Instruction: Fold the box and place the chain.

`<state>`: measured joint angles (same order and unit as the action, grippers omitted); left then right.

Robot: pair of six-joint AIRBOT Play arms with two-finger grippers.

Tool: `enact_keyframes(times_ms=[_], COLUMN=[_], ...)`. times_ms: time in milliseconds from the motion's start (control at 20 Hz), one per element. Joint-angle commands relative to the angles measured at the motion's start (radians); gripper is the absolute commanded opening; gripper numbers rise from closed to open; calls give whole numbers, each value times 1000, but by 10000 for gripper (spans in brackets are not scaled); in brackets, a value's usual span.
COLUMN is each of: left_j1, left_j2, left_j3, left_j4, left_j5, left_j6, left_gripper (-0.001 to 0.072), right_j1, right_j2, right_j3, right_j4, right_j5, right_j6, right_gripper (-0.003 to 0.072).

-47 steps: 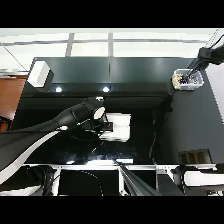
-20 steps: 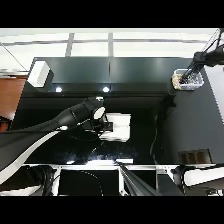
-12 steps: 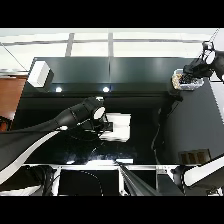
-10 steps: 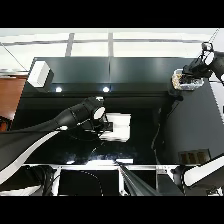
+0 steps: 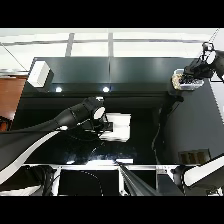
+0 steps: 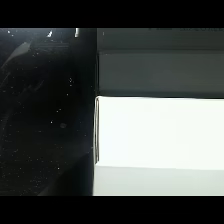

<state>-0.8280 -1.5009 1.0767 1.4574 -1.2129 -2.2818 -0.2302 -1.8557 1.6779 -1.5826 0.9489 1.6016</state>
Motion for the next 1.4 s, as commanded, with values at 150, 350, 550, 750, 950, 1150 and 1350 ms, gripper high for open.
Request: enact_keyframes(times_ms=[150, 350, 550, 750, 950, 1150, 1350], left_j1=[0, 0, 0, 0, 0, 0, 0], left_j2=[0, 0, 0, 0, 0, 0, 0], left_j3=[0, 0, 0, 0, 0, 0, 0], left_j4=[0, 0, 0, 0, 0, 0, 0], left_j5=[0, 0, 0, 0, 0, 0, 0], left_j6=[0, 0, 0, 0, 0, 0, 0], left_gripper=[31, 31, 31, 31, 31, 31, 31], right_j1=[-2, -3, -3, -3, -3, -3, -3], right_j2=[-41, 0, 90, 199, 352, 553, 675], right_j3=[2, 3, 3, 3, 3, 3, 37], right_j4=[64, 59, 51, 52, 53, 90, 132], right_j5=[-10, 15, 62, 62, 50, 16, -20], right_j6=[0, -2, -40, -54, -92, -130, -132], right_gripper=[10, 17, 16, 16, 15, 15, 15])
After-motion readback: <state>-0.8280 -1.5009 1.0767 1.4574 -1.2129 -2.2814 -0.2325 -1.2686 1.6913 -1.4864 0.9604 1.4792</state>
